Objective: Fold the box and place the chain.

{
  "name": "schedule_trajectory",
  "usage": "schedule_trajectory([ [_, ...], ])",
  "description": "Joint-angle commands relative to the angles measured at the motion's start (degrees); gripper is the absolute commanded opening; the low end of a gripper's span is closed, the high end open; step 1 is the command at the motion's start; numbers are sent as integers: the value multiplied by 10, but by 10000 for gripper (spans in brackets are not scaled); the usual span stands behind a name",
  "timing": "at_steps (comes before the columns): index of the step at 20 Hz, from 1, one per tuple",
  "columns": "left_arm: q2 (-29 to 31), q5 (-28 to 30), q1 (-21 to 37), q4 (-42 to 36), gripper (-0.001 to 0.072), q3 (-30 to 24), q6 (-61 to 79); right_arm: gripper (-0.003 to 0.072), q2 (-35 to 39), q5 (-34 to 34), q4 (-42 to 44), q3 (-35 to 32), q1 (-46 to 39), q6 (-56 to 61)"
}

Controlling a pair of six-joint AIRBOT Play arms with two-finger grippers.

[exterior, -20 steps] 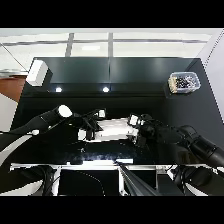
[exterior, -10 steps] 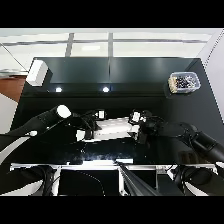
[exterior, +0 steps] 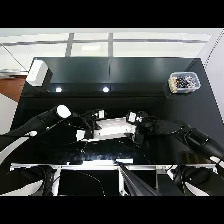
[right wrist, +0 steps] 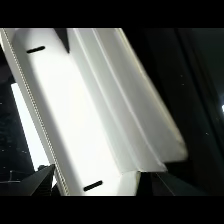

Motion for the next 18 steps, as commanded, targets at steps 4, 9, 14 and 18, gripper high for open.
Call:
schedule_trajectory([
  [4, 0, 1, 0, 0, 25, 1, 0, 688, -19, -1, 3, 1, 18, -2],
  [9, 0, 1, 0, 0, 26, 1, 0, 688, -19, -52, 4, 1, 18, -2],
  [14, 0, 0, 0, 0, 26, 1, 0, 664, -46, -37, 3, 0, 25, -2],
  [18, 0, -1, 0, 0, 26, 1, 0, 641, -66, -13, 2, 0, 37, -2],
])
